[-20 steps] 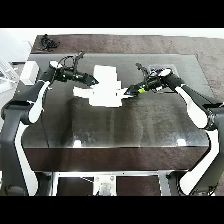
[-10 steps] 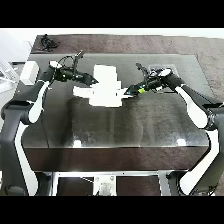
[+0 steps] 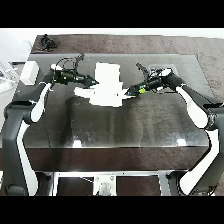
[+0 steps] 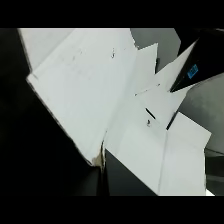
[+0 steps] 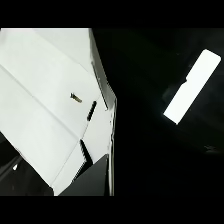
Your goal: Fold the box and place the chain.
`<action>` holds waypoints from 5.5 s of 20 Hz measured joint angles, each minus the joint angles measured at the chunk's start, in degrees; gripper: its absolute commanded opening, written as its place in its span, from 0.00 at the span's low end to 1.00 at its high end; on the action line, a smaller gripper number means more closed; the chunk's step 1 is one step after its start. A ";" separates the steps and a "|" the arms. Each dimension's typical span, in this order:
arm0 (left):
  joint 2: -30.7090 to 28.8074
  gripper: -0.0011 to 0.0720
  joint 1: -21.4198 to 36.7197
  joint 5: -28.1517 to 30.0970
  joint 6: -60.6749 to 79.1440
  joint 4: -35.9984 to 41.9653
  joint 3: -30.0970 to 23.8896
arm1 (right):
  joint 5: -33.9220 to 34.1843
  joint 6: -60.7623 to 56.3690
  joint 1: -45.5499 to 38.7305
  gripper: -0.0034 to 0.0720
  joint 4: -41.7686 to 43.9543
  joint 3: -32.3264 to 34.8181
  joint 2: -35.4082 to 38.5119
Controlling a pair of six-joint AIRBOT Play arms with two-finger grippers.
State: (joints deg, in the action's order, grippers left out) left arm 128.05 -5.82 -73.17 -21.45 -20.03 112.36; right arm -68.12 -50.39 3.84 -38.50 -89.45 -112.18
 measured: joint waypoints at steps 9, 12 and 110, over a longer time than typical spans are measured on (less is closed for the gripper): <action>0.15 0.03 -0.22 -6.93 17.94 2.54 -1.14 | -1.16 0.35 -6.56 0.05 2.99 0.00 0.22; 0.09 0.03 -0.24 -7.54 22.25 3.43 -2.49 | -2.58 0.94 -10.49 0.05 7.89 0.00 0.52; -6.93 0.04 -9.97 5.16 24.92 -20.06 -4.31 | 18.27 67.49 5.38 0.86 -3.96 33.55 25.94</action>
State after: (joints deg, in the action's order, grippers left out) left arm 121.12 -15.79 -68.01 3.46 -40.10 108.05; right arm -49.84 17.10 9.21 -42.46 -55.90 -86.24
